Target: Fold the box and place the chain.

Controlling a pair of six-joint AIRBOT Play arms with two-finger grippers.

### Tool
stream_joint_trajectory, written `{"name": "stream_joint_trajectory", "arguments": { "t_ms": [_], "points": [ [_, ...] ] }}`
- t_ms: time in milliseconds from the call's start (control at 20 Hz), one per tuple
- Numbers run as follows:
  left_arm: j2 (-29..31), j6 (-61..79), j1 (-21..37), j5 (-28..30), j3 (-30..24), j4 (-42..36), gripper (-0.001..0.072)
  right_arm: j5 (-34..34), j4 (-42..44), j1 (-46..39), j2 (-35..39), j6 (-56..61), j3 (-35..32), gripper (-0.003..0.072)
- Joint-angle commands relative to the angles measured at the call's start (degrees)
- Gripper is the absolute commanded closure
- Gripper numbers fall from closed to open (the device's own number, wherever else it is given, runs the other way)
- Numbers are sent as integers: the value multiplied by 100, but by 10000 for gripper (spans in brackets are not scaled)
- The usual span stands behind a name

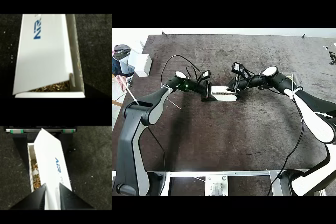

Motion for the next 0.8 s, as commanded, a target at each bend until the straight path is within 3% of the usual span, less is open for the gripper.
{"name": "stream_joint_trajectory", "arguments": {
  "t_ms": [0,550,650,750],
  "points": [
    [-4,0,-4,-7,0,2,295,74,-66,4,-28,50,-7,509],
    [-4,0,-4,-7,0,2,295,323,-654,33,-57,610,-37,505],
    [-4,0,-4,-7,0,2,295,581,-640,33,-57,608,-37,333],
    [-4,0,-2,-7,0,2,295,785,-638,31,-57,610,-39,333]
  ]
}}
